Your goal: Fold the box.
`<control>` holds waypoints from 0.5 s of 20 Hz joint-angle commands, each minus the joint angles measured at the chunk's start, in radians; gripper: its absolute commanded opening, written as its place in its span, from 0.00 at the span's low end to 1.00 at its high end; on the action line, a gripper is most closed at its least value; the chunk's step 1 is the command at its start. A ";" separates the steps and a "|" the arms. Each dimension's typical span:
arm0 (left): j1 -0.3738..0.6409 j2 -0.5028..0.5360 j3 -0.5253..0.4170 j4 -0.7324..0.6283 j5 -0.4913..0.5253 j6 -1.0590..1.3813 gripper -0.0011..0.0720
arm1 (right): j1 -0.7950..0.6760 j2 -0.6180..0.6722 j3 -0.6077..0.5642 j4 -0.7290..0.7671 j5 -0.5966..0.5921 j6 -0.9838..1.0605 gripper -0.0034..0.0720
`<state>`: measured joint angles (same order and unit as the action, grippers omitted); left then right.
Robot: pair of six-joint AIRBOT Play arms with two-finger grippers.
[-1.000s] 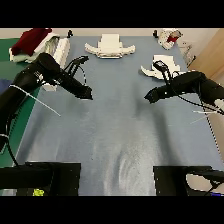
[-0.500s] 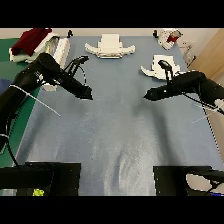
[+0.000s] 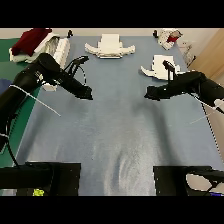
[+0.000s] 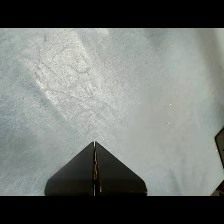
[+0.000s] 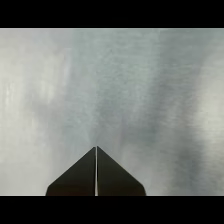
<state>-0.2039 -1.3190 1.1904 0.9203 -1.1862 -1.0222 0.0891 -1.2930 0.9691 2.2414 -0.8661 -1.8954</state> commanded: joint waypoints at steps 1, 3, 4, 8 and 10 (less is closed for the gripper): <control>-0.001 0.000 0.000 0.000 0.000 0.000 0.03 | 0.000 -0.001 0.001 -0.053 0.122 0.087 0.06; -0.001 0.000 0.000 0.000 0.000 0.000 0.03 | -0.003 -0.002 0.001 -0.078 0.166 0.097 0.06; -0.001 0.000 0.000 0.000 0.000 0.000 0.03 | -0.003 -0.002 0.001 -0.097 0.179 0.097 0.06; -0.001 0.000 0.000 0.000 0.000 0.000 0.03 | -0.010 -0.003 0.023 -0.201 0.236 0.098 0.06; -0.001 0.000 0.000 0.000 0.000 0.000 0.03 | -0.040 -0.013 0.066 -0.270 0.233 0.147 0.06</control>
<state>-0.2039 -1.3190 1.1904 0.9207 -1.1858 -1.0222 0.0711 -1.2987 1.0000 2.0705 -0.6640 -1.7931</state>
